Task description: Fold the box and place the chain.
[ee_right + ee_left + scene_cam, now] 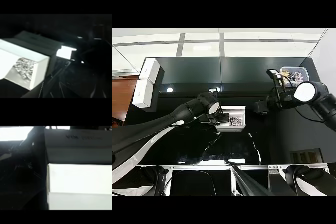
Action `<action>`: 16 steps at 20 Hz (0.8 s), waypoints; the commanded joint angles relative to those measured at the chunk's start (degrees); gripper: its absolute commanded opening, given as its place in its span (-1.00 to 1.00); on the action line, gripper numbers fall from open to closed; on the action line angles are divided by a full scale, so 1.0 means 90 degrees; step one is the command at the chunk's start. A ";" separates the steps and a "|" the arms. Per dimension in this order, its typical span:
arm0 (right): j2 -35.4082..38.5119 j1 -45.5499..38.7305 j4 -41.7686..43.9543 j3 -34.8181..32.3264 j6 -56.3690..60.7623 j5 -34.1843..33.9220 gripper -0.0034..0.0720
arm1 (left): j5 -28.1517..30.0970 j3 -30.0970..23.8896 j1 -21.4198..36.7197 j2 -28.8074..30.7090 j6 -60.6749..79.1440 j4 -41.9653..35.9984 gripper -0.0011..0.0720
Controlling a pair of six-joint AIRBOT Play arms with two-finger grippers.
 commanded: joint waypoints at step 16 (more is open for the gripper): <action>0.0019 -0.0146 0.0007 0.0000 -0.0595 0.0160 -0.25 | -0.1156 -0.1615 0.0848 0.2909 0.2120 0.1481 0.62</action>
